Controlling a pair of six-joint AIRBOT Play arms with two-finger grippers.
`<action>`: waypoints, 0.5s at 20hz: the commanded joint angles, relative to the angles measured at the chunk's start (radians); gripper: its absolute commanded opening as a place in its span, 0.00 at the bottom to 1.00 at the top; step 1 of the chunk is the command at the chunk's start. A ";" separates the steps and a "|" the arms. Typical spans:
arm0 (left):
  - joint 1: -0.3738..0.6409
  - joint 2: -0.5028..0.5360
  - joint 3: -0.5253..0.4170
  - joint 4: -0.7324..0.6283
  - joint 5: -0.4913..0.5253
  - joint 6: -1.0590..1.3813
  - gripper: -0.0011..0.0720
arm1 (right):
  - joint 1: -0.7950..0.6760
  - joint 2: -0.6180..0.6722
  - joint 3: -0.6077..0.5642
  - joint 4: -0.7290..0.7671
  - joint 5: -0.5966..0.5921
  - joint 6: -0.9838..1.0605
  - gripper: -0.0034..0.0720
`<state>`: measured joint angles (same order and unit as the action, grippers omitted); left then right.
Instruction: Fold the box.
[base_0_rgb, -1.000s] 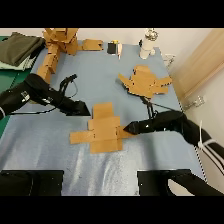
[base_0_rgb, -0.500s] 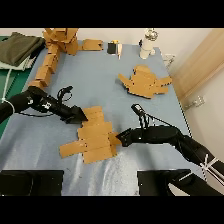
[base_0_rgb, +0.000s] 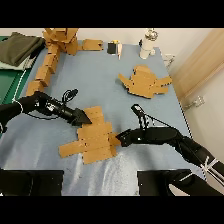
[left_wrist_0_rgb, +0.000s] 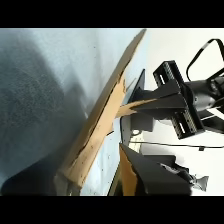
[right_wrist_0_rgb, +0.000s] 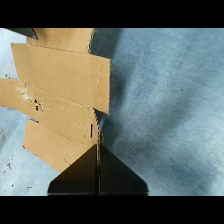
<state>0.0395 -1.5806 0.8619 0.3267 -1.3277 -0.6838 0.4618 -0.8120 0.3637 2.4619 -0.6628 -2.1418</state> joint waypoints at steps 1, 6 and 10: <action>-0.001 -0.005 0.001 -0.008 -0.018 0.045 0.40 | 0.002 0.001 -0.001 -0.029 0.000 0.039 0.05; -0.002 -0.005 0.001 -0.008 -0.052 0.140 0.03 | 0.002 0.001 -0.001 -0.039 0.002 0.048 0.05; -0.003 -0.005 0.003 -0.027 -0.053 0.235 0.03 | -0.002 0.001 0.003 -0.050 0.026 0.048 0.68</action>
